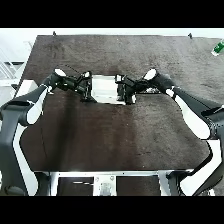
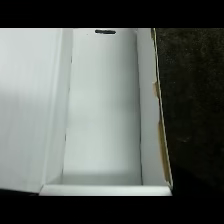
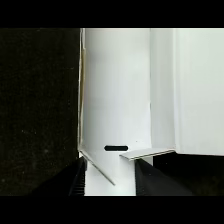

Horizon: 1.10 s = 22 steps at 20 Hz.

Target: Fold the box and place the chain.

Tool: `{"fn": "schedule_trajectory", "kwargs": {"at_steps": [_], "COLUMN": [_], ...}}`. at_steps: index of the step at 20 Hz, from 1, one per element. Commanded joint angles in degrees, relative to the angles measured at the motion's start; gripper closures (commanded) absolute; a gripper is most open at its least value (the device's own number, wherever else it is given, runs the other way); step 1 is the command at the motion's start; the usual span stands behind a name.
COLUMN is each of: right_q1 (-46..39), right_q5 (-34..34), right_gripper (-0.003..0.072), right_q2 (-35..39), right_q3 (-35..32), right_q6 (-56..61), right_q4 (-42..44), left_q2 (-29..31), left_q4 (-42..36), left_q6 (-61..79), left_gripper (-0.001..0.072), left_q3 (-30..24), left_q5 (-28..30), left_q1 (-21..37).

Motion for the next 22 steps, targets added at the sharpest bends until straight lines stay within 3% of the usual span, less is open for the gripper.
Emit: {"fn": "schedule_trajectory", "kwargs": {"at_steps": [1, 6, 8, 9, 14, 22], "right_q1": [1.4, 1.8, 1.6, 1.6, 1.2, -1.6], "right_q5": [-4.9, -7.8, -7.6, -7.6, -6.9, 3.7], "right_gripper": [0.0408, 0.0435, 0.0269, 0.0254, 0.0254, 0.0252], "right_q2": [-0.6, -0.8, -0.7, -0.7, -0.7, -0.7], "right_q3": [0.0, 0.0, 0.0, 0.0, 0.1, 3.8], "right_q6": [0.1, 0.2, 0.2, 0.2, 0.1, -0.1], "right_q4": [1.6, 1.1, -2.8, -3.8, -5.9, -2.9], "left_q2": [0.0, 0.0, 0.0, 0.0, 0.0, 0.0], "left_q4": [-0.1, -0.1, -0.1, -0.1, -0.1, -0.1], "left_q6": [0.0, 0.0, 0.0, 0.0, 0.0, 0.0], "left_gripper": [0.0200, 0.0199, 0.0200, 0.0200, 0.0199, 0.0199], "left_q3": [0.0, 0.0, 0.0, 0.0, 0.0, 0.0], "left_q5": [-0.2, -0.2, -0.2, -0.2, -0.2, -0.2], "left_q1": [-0.1, -0.1, -0.1, -0.1, -0.1, -0.1]}}
